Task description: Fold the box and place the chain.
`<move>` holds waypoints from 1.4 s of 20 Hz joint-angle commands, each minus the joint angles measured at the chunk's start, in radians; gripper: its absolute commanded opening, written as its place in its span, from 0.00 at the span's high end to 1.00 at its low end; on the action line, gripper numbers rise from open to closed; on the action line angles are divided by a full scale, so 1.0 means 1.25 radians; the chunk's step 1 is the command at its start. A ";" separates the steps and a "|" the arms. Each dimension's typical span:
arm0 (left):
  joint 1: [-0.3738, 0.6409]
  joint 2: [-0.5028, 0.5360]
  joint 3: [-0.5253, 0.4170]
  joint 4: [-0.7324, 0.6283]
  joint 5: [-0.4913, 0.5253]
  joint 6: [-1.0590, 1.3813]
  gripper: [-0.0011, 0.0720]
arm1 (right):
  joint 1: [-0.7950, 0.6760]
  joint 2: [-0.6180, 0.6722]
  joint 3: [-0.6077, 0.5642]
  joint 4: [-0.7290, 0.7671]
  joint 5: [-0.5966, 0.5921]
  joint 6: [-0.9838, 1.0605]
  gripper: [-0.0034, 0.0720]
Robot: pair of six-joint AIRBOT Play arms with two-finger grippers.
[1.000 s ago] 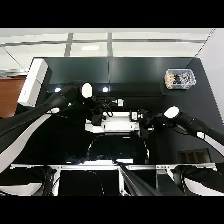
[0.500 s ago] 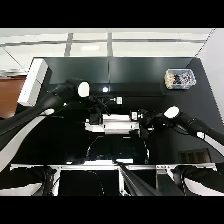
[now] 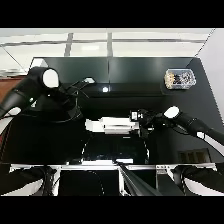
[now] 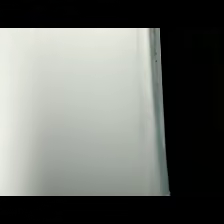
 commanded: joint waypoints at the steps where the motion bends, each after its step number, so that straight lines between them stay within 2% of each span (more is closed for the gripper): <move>1: 0.045 0.063 -0.163 -0.266 0.083 -0.050 0.95 | -0.001 0.001 0.000 0.000 0.001 0.000 0.40; 3: 0.023 0.111 -0.299 -0.412 0.212 0.038 0.95 | -0.001 0.001 0.000 0.000 0.001 0.000 0.40; 5: -0.011 0.136 -0.396 -0.601 0.286 0.178 0.95 | -0.001 0.001 0.000 0.000 0.001 0.000 0.40; 7: -0.042 0.130 -0.428 -0.726 0.331 0.319 0.95 | -0.001 0.001 0.000 0.000 0.001 0.000 0.40; 9: -0.053 0.116 -0.417 -0.752 0.398 0.363 0.95 | -0.001 0.001 0.000 0.000 0.001 0.000 0.40; 12: -0.053 0.091 -0.368 -0.757 0.514 0.363 0.95 | 0.000 0.001 0.000 0.000 0.001 0.000 0.40; 14: -0.053 0.070 -0.320 -0.747 0.559 0.374 0.95 | 0.000 0.001 0.000 0.000 0.001 0.000 0.40; 17: -0.053 0.006 -0.240 -0.635 0.560 0.365 0.95 | 0.000 0.001 0.000 -0.001 0.001 0.000 0.40; 21: -0.053 -0.097 -0.170 -0.444 0.536 0.217 0.95 | 0.000 0.001 0.000 0.000 0.001 0.000 0.40; 25: -0.064 -0.151 -0.156 -0.427 0.477 0.206 0.95 | 0.000 0.001 0.000 0.000 0.001 0.000 0.40; 28: -0.072 -0.165 -0.156 -0.433 0.464 0.206 0.95 | 0.000 0.001 0.000 0.000 0.001 0.000 0.40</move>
